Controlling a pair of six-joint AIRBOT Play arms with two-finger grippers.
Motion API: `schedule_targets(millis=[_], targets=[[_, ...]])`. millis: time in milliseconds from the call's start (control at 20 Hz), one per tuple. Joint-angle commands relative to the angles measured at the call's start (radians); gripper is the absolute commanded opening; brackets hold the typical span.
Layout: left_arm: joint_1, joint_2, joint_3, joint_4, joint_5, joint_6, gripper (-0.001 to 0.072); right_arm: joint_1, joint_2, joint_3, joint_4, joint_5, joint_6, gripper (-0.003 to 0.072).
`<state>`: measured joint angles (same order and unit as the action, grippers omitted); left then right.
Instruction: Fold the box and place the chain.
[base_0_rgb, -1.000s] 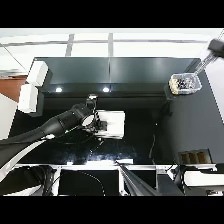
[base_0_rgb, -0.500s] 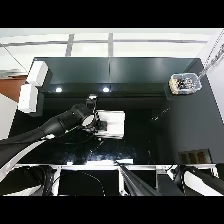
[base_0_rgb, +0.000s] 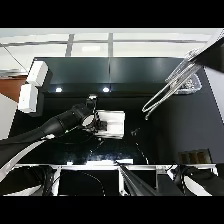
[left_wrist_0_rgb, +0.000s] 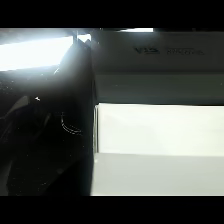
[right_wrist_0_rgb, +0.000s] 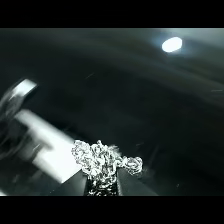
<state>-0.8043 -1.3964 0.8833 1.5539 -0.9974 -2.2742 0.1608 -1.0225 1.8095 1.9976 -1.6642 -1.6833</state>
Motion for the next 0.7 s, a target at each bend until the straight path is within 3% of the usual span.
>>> schedule_targets(millis=[0, 250, 650], targets=[[0.000, 0.000, 0.000, 0.000, 0.000, 0.000, 0.0026, 0.145, 0.004, -0.036, 0.021, -0.015, 0.007, 0.0025], [0.000, 0.000, 0.000, 0.000, 0.003, 0.000, 0.0025, 0.293, -0.034, -0.061, 0.147, 0.101, 0.018, 0.0025], [0.000, 0.000, 0.000, 0.000, 0.003, 0.000, 0.0025, 0.377, -0.158, -0.061, 0.143, 0.165, 0.001, 0.0025]])
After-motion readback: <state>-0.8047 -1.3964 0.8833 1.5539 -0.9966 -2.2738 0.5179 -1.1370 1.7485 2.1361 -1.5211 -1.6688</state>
